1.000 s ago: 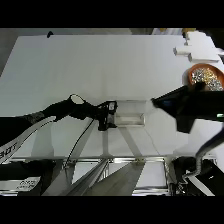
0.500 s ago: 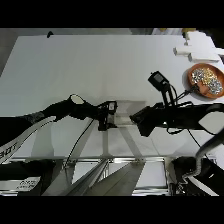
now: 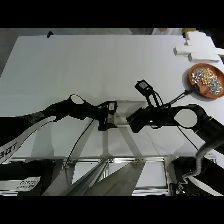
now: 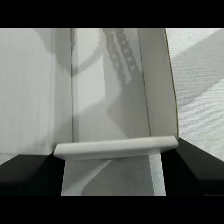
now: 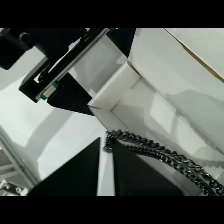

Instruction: Fold the box and place the chain.

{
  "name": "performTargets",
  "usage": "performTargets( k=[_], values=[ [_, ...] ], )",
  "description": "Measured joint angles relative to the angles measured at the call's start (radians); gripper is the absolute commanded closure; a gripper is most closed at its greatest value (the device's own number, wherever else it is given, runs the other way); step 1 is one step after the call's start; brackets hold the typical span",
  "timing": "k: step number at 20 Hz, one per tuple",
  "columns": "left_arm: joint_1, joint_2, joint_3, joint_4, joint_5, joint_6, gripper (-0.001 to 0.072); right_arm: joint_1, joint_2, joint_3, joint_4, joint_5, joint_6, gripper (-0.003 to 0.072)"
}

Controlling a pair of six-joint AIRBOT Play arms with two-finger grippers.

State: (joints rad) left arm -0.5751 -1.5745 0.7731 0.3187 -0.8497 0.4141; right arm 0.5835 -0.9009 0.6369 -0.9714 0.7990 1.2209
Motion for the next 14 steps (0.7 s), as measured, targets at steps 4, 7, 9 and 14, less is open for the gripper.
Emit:
performTargets(
  k=[4,7,9,14],
  values=[
    [0.0,0.0,0.0,0.0,0.0,0.0,0.0677,-0.011,-0.002,0.014,0.0,0.032,-0.012,0.0495],
    [0.0,0.0,0.0,0.0,0.0,0.0,0.0677,-0.082,0.032,0.065,-0.026,0.127,-0.015,0.0632],
    [0.0,0.0,0.0,0.0,0.0,0.0,0.0677,-0.161,0.059,0.092,-0.071,0.201,-0.017,0.0649],
    [0.0,0.0,0.0,0.0,0.0,0.0,0.0677,-0.365,0.063,0.101,-0.228,0.325,-0.008,0.0668]
  ],
)
